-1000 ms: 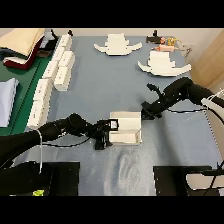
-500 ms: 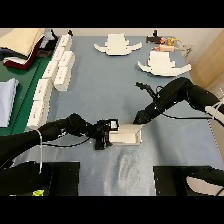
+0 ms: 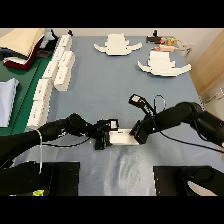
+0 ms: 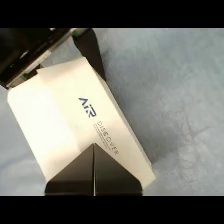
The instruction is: Fold the box.
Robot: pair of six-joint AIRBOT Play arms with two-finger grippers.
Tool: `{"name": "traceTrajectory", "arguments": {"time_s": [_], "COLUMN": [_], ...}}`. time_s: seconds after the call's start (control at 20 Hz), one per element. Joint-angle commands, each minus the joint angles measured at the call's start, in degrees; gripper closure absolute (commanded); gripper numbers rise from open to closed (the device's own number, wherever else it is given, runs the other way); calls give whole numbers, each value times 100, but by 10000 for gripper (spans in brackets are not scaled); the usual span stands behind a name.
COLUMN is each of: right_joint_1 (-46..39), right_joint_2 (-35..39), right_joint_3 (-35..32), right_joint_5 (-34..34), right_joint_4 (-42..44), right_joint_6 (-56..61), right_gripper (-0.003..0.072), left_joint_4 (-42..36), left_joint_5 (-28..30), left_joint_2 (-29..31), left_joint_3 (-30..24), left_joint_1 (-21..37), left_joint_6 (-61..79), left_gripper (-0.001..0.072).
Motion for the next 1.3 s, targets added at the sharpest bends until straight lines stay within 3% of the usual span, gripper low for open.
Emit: {"name": "traceTrajectory", "arguments": {"time_s": [0.0,0.05,0.2,0.25,0.35,0.4,0.8,1.25], "right_joint_1": [638,787,1080,1119,1176,1178,1349,1928], "right_joint_2": [675,739,828,837,835,824,321,334], "right_joint_3": [-671,-761,-728,-695,-669,-673,-671,-671], "right_joint_5": [1058,1141,1263,1268,1263,1268,1244,1847], "right_joint_4": [-407,-595,-909,-909,-962,-973,-1438,-2568], "right_joint_6": [-70,-68,-120,-293,-667,-809,-1808,-1550], "right_gripper": [682,673,377,309,276,177,158,161], "left_joint_4": [2,0,2,2,2,2,0,2], "left_joint_5": [-2,-2,-2,-2,-4,-2,-2,-2], "left_joint_2": [2,2,0,0,2,0,0,0], "left_joint_3": [2,2,4,4,4,4,4,4], "left_joint_1": [-2,-2,-2,-2,-2,-2,-2,-2], "left_joint_6": [0,0,0,0,0,0,0,0], "left_gripper": [243,243,243,243,243,243,243,242]}}
